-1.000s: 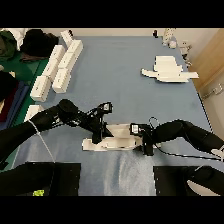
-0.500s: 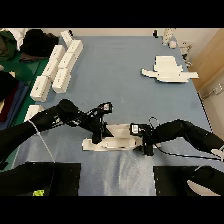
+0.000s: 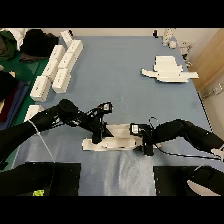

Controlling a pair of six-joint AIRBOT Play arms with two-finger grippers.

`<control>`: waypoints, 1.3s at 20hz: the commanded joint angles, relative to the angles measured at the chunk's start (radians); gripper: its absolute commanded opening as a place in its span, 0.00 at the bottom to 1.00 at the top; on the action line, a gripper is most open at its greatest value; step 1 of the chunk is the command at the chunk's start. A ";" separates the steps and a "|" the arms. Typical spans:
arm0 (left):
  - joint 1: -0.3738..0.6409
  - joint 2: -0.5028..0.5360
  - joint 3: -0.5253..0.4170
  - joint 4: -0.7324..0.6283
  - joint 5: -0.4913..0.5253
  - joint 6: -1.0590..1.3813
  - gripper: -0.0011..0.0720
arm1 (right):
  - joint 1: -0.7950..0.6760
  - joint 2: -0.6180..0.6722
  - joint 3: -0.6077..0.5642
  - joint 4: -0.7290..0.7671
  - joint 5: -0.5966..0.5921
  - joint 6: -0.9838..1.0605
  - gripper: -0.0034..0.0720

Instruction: Fold the box.

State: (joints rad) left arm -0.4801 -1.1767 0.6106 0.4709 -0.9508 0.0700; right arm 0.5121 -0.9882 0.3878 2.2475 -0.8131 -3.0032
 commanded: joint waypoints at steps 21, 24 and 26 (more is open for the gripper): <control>0.079 0.298 0.001 0.371 -0.129 -0.681 0.30 | 0.001 0.000 -0.001 0.001 -0.003 0.000 0.73; 0.079 0.393 0.000 0.359 -0.249 -0.818 0.03 | 0.001 0.000 -0.001 0.001 -0.003 0.000 0.73; 0.027 0.395 0.000 0.271 -0.264 -0.966 0.03 | 0.001 0.000 -0.001 0.001 -0.004 0.000 0.73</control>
